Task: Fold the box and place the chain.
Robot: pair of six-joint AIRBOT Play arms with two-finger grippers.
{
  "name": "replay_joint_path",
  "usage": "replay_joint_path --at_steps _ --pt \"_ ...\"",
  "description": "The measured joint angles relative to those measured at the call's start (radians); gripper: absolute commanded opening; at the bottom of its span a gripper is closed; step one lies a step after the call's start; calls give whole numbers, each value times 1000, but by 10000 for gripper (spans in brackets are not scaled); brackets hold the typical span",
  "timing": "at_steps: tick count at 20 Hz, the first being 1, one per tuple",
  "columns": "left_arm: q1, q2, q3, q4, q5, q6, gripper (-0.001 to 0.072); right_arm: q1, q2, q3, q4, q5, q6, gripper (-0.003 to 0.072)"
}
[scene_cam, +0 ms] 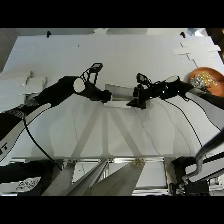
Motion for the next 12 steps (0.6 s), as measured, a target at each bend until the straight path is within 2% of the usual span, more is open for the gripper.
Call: replay_joint_path --at_steps 1,2,9,12 --pt "0 -1 2 2 0 -11 498 0 0 -1 -2 2 -2 328" --pt "-1 -2 2 -5 -3 -19 552 0 0 -1 0 2 -2 328" --pt "-2 -26 5 -81 3 -41 549 0 0 -1 6 -3 2 328" --pt "-3 -53 5 -111 8 -53 498 0 0 -1 6 -4 2 328"
